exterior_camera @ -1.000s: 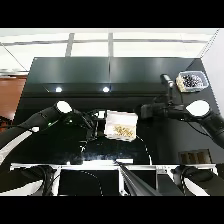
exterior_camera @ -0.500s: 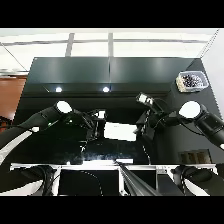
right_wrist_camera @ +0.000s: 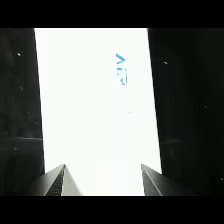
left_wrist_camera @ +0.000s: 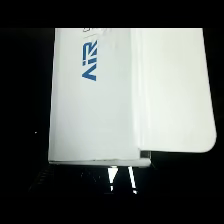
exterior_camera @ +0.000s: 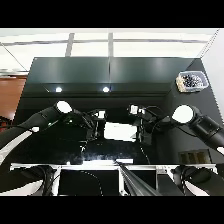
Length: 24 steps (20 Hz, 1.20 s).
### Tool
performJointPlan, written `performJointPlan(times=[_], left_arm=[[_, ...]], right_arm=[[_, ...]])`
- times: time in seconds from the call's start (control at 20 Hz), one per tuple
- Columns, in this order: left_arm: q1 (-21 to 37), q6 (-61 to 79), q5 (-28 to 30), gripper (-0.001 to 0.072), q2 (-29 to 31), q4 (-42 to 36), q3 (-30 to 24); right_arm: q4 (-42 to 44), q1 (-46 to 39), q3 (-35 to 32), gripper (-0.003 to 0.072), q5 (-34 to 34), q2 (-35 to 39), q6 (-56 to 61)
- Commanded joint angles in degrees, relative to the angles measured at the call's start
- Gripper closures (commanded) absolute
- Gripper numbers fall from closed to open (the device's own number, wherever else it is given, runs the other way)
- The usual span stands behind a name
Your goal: Fold the box and place the chain.
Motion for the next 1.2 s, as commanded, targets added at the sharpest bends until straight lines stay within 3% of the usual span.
performJointPlan(times=[0.0, 0.25, 0.3, 0.4, 0.45, 0.5, 1.15], left_arm=[[-0.02, 0.0, -0.04, 0.0296, -0.02, 0.02, 0.02], [-0.02, 0.0, -0.07, 0.0296, -0.02, 0.02, 0.02], [-0.02, 0.0, -0.07, 0.0296, -0.02, 0.02, 0.02], [-0.02, 0.0, -0.07, 0.0296, -0.02, 0.02, 0.02], [-0.02, 0.0, -0.07, 0.0296, -0.02, 0.02, 0.02], [-0.02, 0.0, -0.07, 0.0296, -0.02, 0.02, 0.02], [-0.02, 0.0, -0.07, 0.0295, -0.02, 0.02, 0.02]], right_arm=[[-3.54, 3.52, 0.07, 0.0131, -4.09, -0.02, 5.44], [-4.52, 4.02, 0.07, 0.0151, -8.37, -0.02, 9.22], [-4.9, 4.02, 0.09, 0.0254, -8.76, -0.02, 11.26], [-7.17, 4.02, 0.2, 0.0289, -8.68, -0.02, 13.79], [-7.39, 4.02, 0.2, 0.0392, -8.68, -0.02, 13.92], [-7.37, 4.02, 0.2, 0.0445, -8.7, 0.0, 13.92], [-7.74, 5.88, 0.17, 0.0446, -7.19, -0.68, 13.9]])
